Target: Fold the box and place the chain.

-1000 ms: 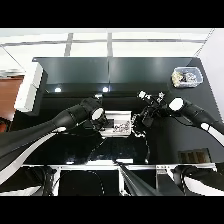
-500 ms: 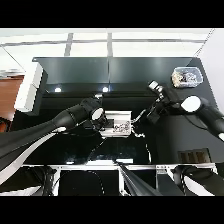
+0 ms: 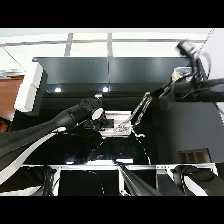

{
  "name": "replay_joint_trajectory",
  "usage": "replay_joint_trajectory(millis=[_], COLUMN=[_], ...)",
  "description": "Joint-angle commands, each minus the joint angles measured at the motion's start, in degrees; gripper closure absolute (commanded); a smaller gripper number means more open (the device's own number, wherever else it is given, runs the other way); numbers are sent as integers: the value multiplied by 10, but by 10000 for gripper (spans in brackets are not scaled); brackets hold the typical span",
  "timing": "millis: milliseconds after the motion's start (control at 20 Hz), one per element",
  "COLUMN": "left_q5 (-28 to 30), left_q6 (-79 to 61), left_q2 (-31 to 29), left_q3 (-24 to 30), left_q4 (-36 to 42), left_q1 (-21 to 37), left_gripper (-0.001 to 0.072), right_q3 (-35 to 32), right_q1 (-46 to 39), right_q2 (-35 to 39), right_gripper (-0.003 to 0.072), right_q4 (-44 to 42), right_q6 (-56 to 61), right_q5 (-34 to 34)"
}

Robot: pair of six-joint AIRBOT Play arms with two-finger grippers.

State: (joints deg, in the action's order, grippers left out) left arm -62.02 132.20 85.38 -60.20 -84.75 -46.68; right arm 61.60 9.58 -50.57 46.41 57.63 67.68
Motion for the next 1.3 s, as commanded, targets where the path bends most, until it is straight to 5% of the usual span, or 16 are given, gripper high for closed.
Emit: replay_joint_trajectory(millis=[0,100,650,1150,1200,1250], left_q5=[0,0,0,0,0,0], left_q6=[0,0,0,0,0,0], left_q2=[0,0,0,0,0,0], left_q3=[0,0,0,0,0,0], left_q4=[0,0,0,0,0,0], left_q1=[0,0,0,0,0,0], left_gripper=[679,679,679,679,679,679], right_q3=[78,80,73,-93,-108,-113], right_q1=[0,0,52,100,100,99], right_q2=[6,5,-12,-54,-54,-54], right_gripper=[671,671,671,668,639,431], right_q4=[-136,-191,-192,-143,-141,-123], right_q6=[19,19,19,19,19,20], right_q5=[45,43,41,-46,-63,-67])
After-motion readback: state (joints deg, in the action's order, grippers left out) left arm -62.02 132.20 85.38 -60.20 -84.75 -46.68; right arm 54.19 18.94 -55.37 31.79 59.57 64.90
